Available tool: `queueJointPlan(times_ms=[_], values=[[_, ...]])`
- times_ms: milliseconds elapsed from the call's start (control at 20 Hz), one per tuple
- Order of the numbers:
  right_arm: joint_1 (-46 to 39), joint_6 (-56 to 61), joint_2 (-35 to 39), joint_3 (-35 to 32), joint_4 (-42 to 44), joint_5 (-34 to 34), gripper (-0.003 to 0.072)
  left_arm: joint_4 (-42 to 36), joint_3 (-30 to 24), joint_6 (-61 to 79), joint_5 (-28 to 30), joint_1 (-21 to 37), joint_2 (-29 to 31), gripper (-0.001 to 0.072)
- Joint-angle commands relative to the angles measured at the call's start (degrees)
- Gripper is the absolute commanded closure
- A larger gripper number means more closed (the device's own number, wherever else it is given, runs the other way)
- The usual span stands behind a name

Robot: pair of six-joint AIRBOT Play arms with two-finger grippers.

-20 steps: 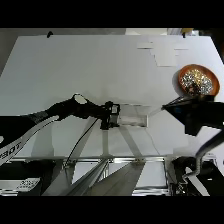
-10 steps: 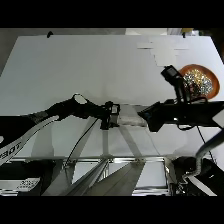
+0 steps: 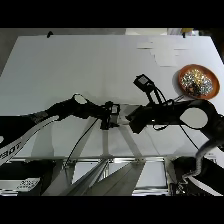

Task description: Fold the box and place the chain.

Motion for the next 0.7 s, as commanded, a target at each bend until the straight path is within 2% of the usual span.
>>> queueJointPlan(times_ms=[0,250,450,550,650], values=[[1.0,5.3,-0.8,-1.7,-5.7,-1.9,0.0667,0.0,0.0,0.0,0.0,0.0,0.0,0.0621],[1.0,5.4,-2.2,-6.0,-6.0,-6.2,0.0667,0.0,0.0,0.0,0.0,0.0,0.0,0.0621],[1.0,5.4,-4.0,-6.1,-6.1,-7.9,0.0665,0.0,0.0,0.0,0.0,0.0,0.0,0.0621],[1.0,5.4,-5.2,-6.1,-6.0,-7.7,0.06,0.0,0.0,0.0,0.0,0.0,0.0,0.0621],[1.0,5.4,-5.6,-6.1,-6.0,-7.7,0.0595,0.0,0.0,0.0,0.0,0.0,0.0,0.0621]])
